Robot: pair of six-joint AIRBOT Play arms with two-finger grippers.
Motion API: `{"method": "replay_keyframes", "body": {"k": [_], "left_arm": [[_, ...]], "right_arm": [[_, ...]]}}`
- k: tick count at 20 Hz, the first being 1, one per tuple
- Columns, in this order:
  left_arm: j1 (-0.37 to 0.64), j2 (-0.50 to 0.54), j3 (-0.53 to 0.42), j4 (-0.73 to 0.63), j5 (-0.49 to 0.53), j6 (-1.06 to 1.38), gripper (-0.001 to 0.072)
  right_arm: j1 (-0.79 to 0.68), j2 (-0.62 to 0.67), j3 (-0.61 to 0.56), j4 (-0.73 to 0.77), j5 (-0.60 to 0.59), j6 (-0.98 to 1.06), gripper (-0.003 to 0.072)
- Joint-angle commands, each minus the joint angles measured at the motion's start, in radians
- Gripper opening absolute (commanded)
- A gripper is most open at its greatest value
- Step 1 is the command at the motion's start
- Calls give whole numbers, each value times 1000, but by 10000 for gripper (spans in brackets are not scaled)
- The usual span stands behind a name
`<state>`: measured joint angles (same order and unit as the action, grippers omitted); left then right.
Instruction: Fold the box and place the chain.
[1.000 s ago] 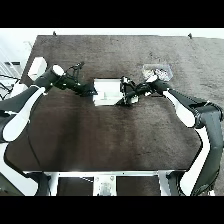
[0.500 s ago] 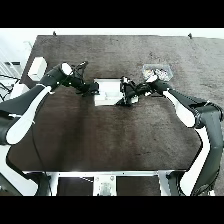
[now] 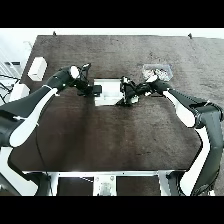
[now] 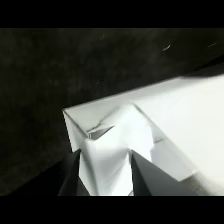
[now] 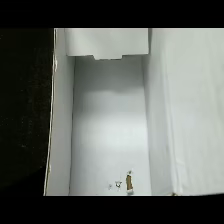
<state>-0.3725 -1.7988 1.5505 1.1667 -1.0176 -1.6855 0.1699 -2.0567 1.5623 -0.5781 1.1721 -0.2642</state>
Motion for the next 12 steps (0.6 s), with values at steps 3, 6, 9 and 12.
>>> {"method": "replay_keyframes", "body": {"k": [3, 6, 9, 12], "left_arm": [[-30, -2, 46, 90, 4, -69, 363], [-36, -5, 60, 99, -2, -89, 355], [-36, -11, 60, 122, -36, -124, 355], [-36, -18, 62, 140, -70, -153, 355]], "right_arm": [[0, 0, 0, 1, 0, 1, 427], [0, 0, 0, 1, 0, 1, 427], [0, 0, 0, 1, 0, 1, 427], [0, 0, 0, 1, 0, 1, 427]]}}
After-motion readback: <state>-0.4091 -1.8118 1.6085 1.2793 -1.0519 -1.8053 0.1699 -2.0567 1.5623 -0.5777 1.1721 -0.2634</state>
